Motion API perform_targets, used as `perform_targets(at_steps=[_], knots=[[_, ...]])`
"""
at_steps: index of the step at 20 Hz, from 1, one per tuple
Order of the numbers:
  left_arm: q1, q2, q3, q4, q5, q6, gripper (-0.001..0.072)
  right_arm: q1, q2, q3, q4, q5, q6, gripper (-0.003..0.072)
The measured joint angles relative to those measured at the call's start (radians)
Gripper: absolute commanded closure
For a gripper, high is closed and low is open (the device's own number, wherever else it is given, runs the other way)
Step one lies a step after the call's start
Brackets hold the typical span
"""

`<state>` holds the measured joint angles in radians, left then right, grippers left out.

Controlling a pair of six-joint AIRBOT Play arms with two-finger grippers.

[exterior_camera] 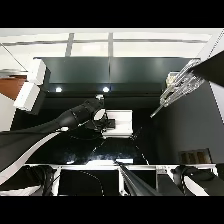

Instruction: Fold the box and place the chain.

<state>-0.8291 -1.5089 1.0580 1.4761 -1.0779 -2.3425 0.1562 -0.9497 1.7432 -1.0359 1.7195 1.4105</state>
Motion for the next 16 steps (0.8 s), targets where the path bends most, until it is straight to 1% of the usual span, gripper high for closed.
perform_targets(at_steps=[5,12,16], knots=[[0.0,0.0,0.0,0.0,0.0,0.0,0.0677,0.082,-0.023,0.0,0.093,-0.016,0.018,0.0648],[0.0,0.0,0.0,0.0,0.0,0.0,0.0677,0.213,-0.137,0.0,0.12,-0.059,0.025,0.0648],[0.0,0.0,0.0,0.0,0.0,0.0,0.0677,0.275,-0.211,0.0,0.105,-0.078,0.025,0.0647]])
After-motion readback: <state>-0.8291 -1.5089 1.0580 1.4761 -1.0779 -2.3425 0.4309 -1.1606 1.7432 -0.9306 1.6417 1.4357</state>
